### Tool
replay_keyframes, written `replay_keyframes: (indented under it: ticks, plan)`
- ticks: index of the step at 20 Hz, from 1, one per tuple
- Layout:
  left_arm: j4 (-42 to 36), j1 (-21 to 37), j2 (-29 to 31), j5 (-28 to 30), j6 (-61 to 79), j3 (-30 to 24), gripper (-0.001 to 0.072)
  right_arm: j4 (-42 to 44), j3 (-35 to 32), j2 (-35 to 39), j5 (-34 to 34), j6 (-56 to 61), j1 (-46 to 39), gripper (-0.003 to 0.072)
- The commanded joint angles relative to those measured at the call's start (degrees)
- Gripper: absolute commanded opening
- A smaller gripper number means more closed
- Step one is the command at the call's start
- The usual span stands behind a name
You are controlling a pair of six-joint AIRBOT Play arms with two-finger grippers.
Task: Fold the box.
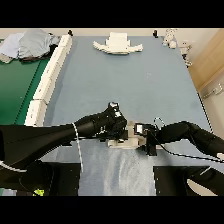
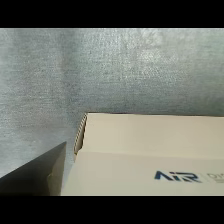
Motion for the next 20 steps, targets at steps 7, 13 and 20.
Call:
replay_keyframes:
  ticks: [7,13,20]
  plan:
    - [1.9,0.0,0.0,-3.2,-2.7,0.2,0.0528,0.0,0.0,0.0,0.0,0.0,0.0,0.0511]
    - [7.8,-3.4,-0.1,-3.5,-7.4,0.2,0.0517,0.0,0.0,0.0,0.0,0.0,0.0,0.0511]
    - [7.6,-3.6,-0.5,2.9,-7.4,0.2,0.0517,0.0,0.0,0.0,0.0,0.0,0.0,0.0511]
